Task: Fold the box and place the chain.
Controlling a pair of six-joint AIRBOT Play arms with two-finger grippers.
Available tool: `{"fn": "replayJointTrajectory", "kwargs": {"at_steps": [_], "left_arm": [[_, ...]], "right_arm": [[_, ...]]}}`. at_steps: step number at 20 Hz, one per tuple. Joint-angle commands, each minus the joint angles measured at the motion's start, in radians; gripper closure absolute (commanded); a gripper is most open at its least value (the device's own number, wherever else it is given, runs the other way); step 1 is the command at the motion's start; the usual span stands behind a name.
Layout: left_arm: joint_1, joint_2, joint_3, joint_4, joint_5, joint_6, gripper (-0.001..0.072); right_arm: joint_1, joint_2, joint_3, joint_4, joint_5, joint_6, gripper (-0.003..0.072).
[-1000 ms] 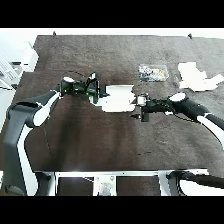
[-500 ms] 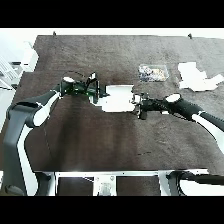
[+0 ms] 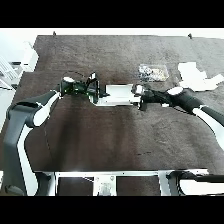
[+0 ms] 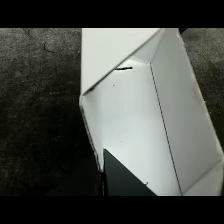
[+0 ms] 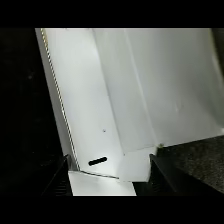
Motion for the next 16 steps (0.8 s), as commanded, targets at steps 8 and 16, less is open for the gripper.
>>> {"fn": "replayJointTrajectory", "kwargs": {"at_steps": [8,16], "left_arm": [[0.000,0.000,0.000,0.000,-0.002,0.000,0.0688],[0.000,0.000,0.000,0.000,-0.002,0.000,0.0689]], "right_arm": [[-0.056,-0.093,0.060,0.070,0.160,0.021,0.0126],[-0.087,-0.133,0.123,0.069,0.213,-0.005,0.0126]]}}
